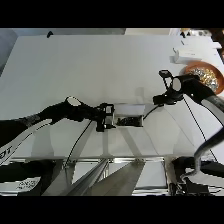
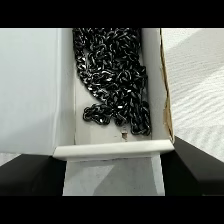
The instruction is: Fold the box and place the chain.
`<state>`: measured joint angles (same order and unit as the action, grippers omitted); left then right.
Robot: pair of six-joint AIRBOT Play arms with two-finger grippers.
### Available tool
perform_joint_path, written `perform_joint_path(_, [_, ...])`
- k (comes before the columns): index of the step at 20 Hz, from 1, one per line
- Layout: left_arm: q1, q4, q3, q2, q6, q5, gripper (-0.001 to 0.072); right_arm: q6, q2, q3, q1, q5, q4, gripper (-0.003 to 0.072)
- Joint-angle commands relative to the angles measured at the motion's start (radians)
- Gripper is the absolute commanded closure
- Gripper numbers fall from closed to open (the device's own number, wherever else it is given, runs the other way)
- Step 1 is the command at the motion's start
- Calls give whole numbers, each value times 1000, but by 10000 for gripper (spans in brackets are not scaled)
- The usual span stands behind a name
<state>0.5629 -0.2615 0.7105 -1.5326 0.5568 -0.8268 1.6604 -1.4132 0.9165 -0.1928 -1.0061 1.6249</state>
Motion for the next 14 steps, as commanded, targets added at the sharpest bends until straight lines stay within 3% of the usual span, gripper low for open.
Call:
perform_joint_path(1, [0, 0, 0, 1, 0, 0, 457, 19, -18, -1, -3, -3, 5, 323])
perform_joint_path(3, [0, 0, 0, 1, 0, 0, 457, 27, -21, -2, -3, 5, 5, 328])
perform_joint_path(6, [0, 0, 0, 1, 0, 0, 457, 34, -25, -2, -3, 16, 1, 434])
perform_joint_path(9, [0, 0, 0, 1, 0, 0, 457, 34, -37, -5, -3, 14, -10, 466])
perform_joint_path(12, [0, 0, 0, 1, 0, 0, 457, 6, -37, -5, -3, -11, -11, 664])
perform_joint_path(14, [0, 0, 0, 1, 0, 1, 457, -55, -25, -5, -3, -45, -18, 664])
